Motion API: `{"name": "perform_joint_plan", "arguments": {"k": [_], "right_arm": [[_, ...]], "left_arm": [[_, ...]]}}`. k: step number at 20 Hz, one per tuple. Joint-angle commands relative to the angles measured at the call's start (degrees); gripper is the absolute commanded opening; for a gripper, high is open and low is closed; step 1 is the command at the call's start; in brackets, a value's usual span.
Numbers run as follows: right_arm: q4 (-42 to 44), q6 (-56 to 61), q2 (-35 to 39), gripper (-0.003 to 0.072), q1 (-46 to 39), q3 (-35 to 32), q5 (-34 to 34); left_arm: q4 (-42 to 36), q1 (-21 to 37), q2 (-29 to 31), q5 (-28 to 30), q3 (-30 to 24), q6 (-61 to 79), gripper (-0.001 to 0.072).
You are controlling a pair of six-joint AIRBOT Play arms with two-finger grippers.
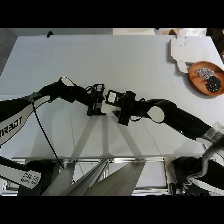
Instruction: Fold the box and place the chain.
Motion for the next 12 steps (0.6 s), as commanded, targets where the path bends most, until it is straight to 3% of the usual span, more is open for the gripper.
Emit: {"name": "perform_joint_plan", "arguments": {"k": [1,12], "right_arm": [[0.11,-0.2,0.17,0.0401,0.02,-3.65,-5.86],[-1.53,-0.2,0.24,0.0393,0.04,-5.01,-12.41]], "left_arm": [[0.0,0.0,-0.04,0.02,0.0,0.02,0.038],[0.0,0.0,-0.02,0.0,0.0,0.02,0.038]]}}
